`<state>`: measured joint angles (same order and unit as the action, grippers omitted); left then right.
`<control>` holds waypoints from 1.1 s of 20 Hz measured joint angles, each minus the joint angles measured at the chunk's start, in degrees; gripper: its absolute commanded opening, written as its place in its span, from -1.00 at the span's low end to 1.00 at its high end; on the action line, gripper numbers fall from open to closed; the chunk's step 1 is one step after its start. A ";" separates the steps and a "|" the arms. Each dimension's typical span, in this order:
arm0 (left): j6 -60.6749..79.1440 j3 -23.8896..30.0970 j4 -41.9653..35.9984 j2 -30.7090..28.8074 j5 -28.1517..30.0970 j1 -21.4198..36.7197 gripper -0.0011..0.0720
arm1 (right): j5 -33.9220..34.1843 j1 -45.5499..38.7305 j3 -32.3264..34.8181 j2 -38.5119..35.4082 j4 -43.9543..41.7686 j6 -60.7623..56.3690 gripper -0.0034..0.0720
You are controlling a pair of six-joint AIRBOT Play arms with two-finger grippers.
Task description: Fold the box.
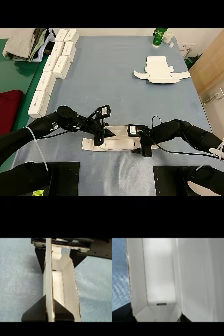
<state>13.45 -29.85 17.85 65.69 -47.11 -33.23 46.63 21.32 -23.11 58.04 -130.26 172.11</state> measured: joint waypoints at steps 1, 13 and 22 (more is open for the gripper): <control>0.02 -0.02 0.00 0.00 0.02 0.00 -0.93 | -0.02 0.09 0.04 -0.26 0.04 0.00 0.81; 0.04 0.00 0.00 0.04 -0.02 0.00 -0.93 | 1.77 -0.37 0.17 -3.39 0.63 -0.02 0.84; 0.02 -0.02 0.00 0.04 -0.02 0.00 -0.93 | -0.50 -0.37 1.31 -3.54 0.63 0.00 0.57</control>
